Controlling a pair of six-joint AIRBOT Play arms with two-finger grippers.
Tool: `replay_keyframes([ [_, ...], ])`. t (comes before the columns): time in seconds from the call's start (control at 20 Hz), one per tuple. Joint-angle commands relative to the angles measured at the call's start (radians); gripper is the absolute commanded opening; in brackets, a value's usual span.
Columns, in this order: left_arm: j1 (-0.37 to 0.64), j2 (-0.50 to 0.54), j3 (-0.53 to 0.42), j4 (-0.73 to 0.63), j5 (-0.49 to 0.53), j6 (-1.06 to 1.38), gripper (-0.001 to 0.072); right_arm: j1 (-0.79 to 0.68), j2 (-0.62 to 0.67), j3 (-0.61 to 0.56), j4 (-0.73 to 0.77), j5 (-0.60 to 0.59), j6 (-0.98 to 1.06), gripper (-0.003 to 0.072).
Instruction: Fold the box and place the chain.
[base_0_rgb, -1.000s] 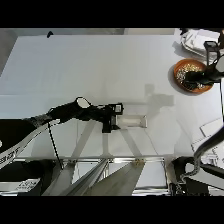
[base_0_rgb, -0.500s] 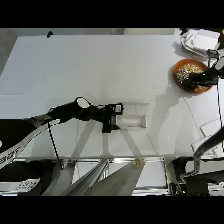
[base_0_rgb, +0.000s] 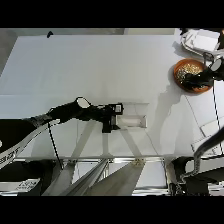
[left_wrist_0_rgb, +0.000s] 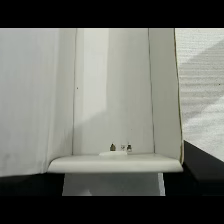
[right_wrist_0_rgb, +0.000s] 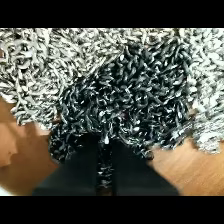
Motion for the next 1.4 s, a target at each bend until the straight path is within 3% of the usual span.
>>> replay_keyframes([
  [0.0, 0.000, 0.000, 0.000, -0.002, 0.000, 0.000, 0.0364, 0.000, -0.003, -0.001, 0.000, 0.032, 0.000, 0.0016],
  [0.2, 0.000, 0.000, 0.000, -0.002, -0.003, 0.000, 0.0364, 0.000, 0.048, -0.001, -0.001, 0.036, -0.003, 0.0015],
  [0.55, 0.000, 0.000, 0.000, -0.002, -0.003, 0.000, 0.0364, 0.000, 0.304, -0.001, 0.000, 0.094, -0.113, 0.0015],
  [0.9, 0.000, 0.000, 0.000, -0.002, -0.003, 0.000, 0.0364, 0.000, 0.591, -0.001, 0.100, 0.336, -0.225, 0.0015],
  [1.35, 0.000, 0.000, 0.000, -0.002, -0.003, 0.000, 0.0364, 0.000, 0.944, -0.001, 0.391, 0.576, -0.266, 0.0015],
])
